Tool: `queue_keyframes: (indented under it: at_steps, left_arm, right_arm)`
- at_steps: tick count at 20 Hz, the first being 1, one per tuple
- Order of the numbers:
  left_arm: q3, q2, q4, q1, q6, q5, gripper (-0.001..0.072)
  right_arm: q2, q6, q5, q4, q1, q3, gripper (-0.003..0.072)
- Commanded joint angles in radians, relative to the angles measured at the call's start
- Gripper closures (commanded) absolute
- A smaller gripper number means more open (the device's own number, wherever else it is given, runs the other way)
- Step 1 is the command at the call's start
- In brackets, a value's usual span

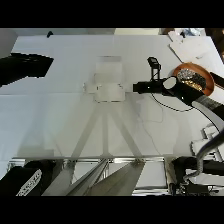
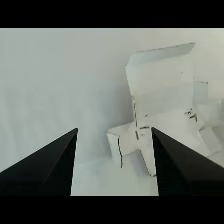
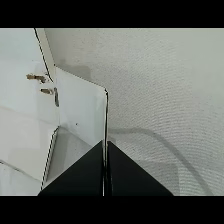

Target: Fold the box and place the chain.

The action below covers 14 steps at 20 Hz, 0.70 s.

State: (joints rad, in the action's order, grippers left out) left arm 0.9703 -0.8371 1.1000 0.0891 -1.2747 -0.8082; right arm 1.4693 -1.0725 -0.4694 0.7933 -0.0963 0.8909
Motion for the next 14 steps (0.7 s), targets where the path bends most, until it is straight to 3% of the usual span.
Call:
queue_keyframes:
  at_steps: [1,5,8,14]
  left_arm:
    - [0.056,-0.170,-0.026,0.001,0.023,-0.079,0.0211]
    - [0.278,-0.464,-0.130,0.000,0.164,-0.237,0.0171]
    - [0.432,-0.675,-0.246,0.001,0.319,-0.327,0.0064]
    - [0.629,-1.011,-0.440,0.003,0.537,-0.375,0.0064]
  right_arm:
    - [0.001,0.000,0.000,-0.001,-0.001,0.000,0.0674]
    - [0.001,0.000,0.000,0.000,-0.001,0.000,0.0674]
    - [0.001,0.000,0.000,0.000,-0.001,0.000,0.0674]
    - [0.001,0.000,0.000,0.000,-0.001,0.000,0.0674]
